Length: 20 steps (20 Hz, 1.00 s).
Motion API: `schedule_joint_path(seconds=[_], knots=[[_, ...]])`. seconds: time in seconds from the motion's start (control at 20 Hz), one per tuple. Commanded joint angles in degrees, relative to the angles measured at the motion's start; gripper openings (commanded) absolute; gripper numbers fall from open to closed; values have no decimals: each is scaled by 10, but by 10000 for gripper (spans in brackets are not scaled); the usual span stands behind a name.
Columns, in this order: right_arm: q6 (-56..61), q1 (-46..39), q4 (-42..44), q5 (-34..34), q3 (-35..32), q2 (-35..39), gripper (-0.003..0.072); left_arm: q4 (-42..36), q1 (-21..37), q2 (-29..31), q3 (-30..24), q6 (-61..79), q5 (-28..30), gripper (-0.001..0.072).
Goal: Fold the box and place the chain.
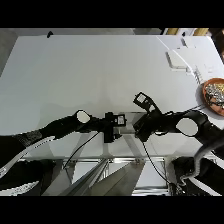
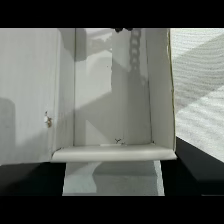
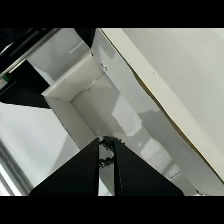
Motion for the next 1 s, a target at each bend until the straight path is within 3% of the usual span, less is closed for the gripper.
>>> schedule_joint_path(seconds=[0.0, 0.25, 0.35, 0.5, 0.6, 0.7, 0.95], knots=[[-4, 1, -16, -6, 0, -13, 19, 0, 0, 0, 0, 0, 0, 331], [-4, 1, -31, -2, 0, -13, 22, 0, 0, 0, 0, 0, 0, 331], [1, 1, -32, 0, 0, -13, 99, 0, 0, 0, 0, 0, 0, 332], [44, 1, -52, 5, 2, -9, 134, 0, 0, 0, 0, 0, 0, 332], [44, 1, -76, 29, 15, 2, 143, 0, 0, 0, 0, 0, 0, 331], [44, 1, -95, 42, 31, 27, 254, 0, 0, 0, 0, 0, 0, 331], [39, 1, -210, 136, 42, 96, 261, 0, 0, 0, 0, 0, 0, 331]])
